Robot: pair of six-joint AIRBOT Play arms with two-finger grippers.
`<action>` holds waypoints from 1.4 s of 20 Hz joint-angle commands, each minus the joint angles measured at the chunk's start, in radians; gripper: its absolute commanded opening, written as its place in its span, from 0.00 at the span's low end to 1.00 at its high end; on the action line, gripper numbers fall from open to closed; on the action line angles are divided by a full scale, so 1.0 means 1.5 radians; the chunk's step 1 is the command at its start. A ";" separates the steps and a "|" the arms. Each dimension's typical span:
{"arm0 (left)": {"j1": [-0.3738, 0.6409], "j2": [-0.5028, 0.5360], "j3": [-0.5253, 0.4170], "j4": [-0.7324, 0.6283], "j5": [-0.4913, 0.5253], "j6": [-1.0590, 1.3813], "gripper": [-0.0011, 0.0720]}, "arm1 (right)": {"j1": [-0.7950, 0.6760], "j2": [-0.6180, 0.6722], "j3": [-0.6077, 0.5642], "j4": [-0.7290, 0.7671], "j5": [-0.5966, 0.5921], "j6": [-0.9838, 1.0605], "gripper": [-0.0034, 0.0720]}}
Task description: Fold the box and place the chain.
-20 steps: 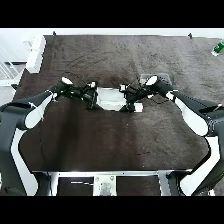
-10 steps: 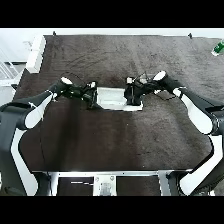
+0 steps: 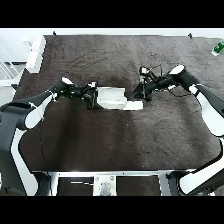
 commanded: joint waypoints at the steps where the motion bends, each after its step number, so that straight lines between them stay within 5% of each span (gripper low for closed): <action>1: 0.001 0.000 0.000 0.000 0.008 -0.001 0.57 | -0.015 0.023 -0.003 0.091 0.095 0.071 0.06; 5: 0.001 0.000 0.000 0.000 0.012 -0.003 0.57 | 0.025 0.029 -0.043 0.190 0.081 0.122 0.06; 15: 0.001 0.000 0.000 0.000 0.012 -0.003 0.57 | 0.122 0.028 -0.087 0.221 -0.174 0.162 0.06; 22: 0.001 0.000 0.000 0.000 0.012 -0.003 0.57 | 0.106 0.026 -0.087 0.157 -0.274 0.209 0.06; 28: 0.001 0.000 0.000 0.000 0.013 -0.003 0.57 | 0.107 -0.006 -0.087 0.100 -0.274 0.231 0.06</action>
